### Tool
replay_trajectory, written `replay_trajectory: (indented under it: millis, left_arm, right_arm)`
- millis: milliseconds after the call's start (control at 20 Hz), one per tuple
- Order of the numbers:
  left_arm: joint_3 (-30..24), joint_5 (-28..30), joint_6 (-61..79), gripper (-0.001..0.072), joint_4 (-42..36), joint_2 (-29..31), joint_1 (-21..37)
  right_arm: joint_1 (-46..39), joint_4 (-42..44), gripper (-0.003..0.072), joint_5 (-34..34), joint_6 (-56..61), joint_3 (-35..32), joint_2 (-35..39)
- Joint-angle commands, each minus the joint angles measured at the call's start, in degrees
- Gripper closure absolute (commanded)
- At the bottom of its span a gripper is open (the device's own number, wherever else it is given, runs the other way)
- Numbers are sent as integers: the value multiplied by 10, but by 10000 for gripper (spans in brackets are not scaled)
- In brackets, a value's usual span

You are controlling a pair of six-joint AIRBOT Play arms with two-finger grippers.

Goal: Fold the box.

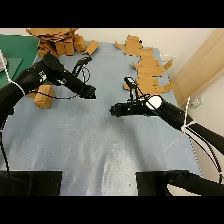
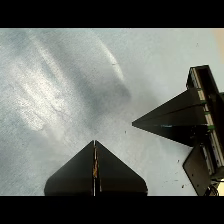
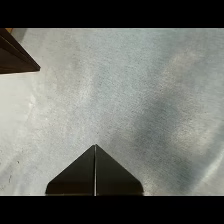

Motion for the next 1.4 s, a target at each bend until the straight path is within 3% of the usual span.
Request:
replay_trajectory:
  millis: [0,200,300,450,500,550,600,750,900,1000,1150,1350]
  left_arm:
    - [0,0,0,698,0,0,0]
    - [0,0,0,698,0,0,0]
    - [0,0,0,698,0,0,0]
    - [0,0,0,698,0,0,0]
    - [0,0,0,698,0,0,0]
    - [0,0,0,698,0,0,1]
    - [0,0,0,698,0,0,1]
    - [0,0,0,698,0,0,0]
    - [0,0,0,698,0,0,0]
    - [0,0,0,698,0,0,0]
    - [0,0,0,698,0,0,0]
    - [0,0,0,698,0,0,0]
  right_arm:
    - [0,1,682,0,0,1,0]
    - [-7,-7,682,-12,41,4,-2]
    - [-56,-83,680,-10,103,36,-2]
    - [-187,-213,514,4,229,106,-3]
    - [-240,-216,514,19,230,132,-8]
    - [-298,-216,429,45,230,165,-21]
    - [-348,-216,220,65,229,197,-40]
    - [-484,-203,208,90,211,291,-126]
    - [-576,-71,205,110,113,379,-237]
    - [-604,-13,180,112,48,426,-299]
    - [-610,-12,180,114,2,489,-371]
    - [-595,41,180,195,-15,580,-472]
